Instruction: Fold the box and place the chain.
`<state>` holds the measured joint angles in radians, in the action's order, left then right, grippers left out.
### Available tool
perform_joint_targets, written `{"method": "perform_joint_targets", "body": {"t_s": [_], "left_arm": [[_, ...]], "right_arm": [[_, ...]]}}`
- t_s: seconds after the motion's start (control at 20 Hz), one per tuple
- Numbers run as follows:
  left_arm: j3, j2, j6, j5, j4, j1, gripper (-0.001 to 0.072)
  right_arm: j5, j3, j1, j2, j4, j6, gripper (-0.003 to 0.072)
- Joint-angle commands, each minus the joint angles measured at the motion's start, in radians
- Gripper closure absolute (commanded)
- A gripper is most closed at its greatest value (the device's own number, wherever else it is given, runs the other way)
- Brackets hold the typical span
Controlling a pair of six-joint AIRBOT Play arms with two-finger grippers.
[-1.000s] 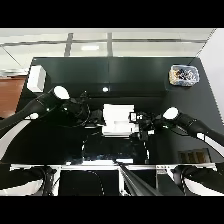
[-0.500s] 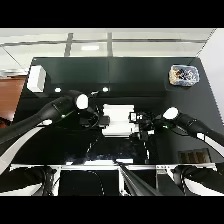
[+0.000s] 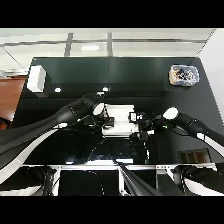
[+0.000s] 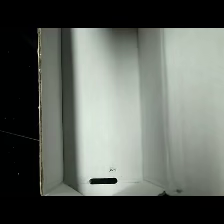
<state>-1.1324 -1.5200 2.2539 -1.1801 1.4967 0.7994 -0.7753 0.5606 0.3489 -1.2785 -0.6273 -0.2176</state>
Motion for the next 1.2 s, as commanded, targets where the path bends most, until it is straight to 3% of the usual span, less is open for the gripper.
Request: {"method": "perform_joint_targets", "body": {"t_s": [0.0,0.2,0.3,0.45,0.65,0.85,0.9,1.0,1.05,1.15], "left_arm": [[-0.009,-0.03,0.031,0.021,-0.049,0.008,0.0298],[-0.009,-0.044,0.032,0.031,-0.062,0.013,0.0307],[-0.009,-0.044,0.032,0.039,-0.062,0.012,0.0441],[-0.011,-0.044,0.039,0.056,-0.065,0.016,0.0469],[-0.011,-0.046,0.05,0.052,-0.066,0.016,0.0681],[-0.011,-0.046,0.058,0.05,-0.065,0.019,0.0679],[-0.011,-0.046,0.058,0.05,-0.067,0.019,0.0656],[-0.011,-0.046,0.058,0.049,-0.066,0.019,0.0308],[-0.011,-0.046,0.058,0.05,-0.066,0.019,0.026],[-0.011,-0.047,0.059,0.05,-0.065,0.019,0.0261]], "right_arm": [[-0.001,0.0,0.0,-0.001,0.0,0.001,0.0258],[-0.001,0.0,0.0,-0.001,0.0,0.001,0.0258],[-0.001,0.0,0.0,-0.001,0.0,0.001,0.0258],[-0.001,0.0,0.0,-0.001,0.0,0.001,0.0258],[0.001,0.0,0.0,-0.001,0.002,0.001,0.0258],[0.001,0.0,0.0,-0.001,0.002,0.001,0.0258],[0.001,0.0,0.0,-0.001,0.002,0.001,0.0258],[0.001,0.0,0.0,-0.001,0.002,0.001,0.0258],[0.001,0.0,0.0,-0.001,0.002,0.001,0.0258],[0.001,0.0,0.0,-0.001,0.002,0.001,0.0258]]}}
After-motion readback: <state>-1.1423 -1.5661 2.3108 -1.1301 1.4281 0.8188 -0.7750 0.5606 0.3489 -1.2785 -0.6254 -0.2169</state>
